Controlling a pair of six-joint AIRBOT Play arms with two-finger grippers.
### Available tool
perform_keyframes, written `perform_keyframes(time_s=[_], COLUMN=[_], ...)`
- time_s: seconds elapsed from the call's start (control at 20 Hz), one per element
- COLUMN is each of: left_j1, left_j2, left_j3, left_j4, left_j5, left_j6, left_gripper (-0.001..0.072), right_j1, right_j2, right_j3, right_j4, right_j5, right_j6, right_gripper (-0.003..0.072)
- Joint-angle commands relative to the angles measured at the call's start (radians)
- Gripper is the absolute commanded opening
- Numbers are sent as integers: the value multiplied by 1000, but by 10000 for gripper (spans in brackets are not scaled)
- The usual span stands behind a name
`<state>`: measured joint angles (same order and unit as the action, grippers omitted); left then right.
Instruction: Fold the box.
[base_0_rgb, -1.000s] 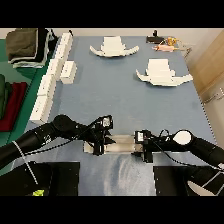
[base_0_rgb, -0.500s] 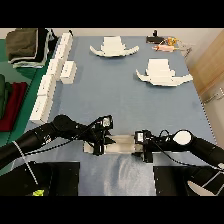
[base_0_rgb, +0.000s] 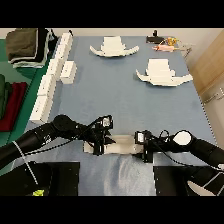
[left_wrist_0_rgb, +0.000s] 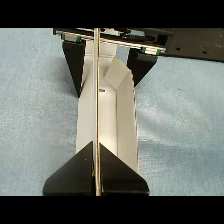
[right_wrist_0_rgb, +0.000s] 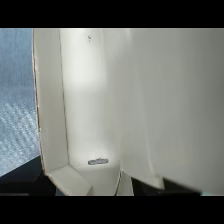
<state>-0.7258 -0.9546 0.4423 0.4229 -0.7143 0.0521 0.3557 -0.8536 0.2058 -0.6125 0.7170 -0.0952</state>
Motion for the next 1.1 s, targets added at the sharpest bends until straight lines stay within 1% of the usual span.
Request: perform_keyframes(time_s=[0.0, 0.05, 0.15, 1.05], left_j1=[0, 0, 0, 0], left_j2=[1, 1, 1, 1], left_j3=[0, 0, 0, 0], left_j4=[0, 0, 0, 0], left_j5=[0, 0, 0, -1], left_j6=[0, 0, 0, 0], left_gripper=[16, 16, 16, 16], right_j1=[1, 1, 1, 1], right_j2=[1, 1, 1, 1], right_j3=[-1, -1, -1, -1], right_j4=[34, 34, 33, 32], right_j5=[2, 2, 3, 5], right_j6=[0, 0, 0, 0], right_gripper=[580, 571, 435, 436])
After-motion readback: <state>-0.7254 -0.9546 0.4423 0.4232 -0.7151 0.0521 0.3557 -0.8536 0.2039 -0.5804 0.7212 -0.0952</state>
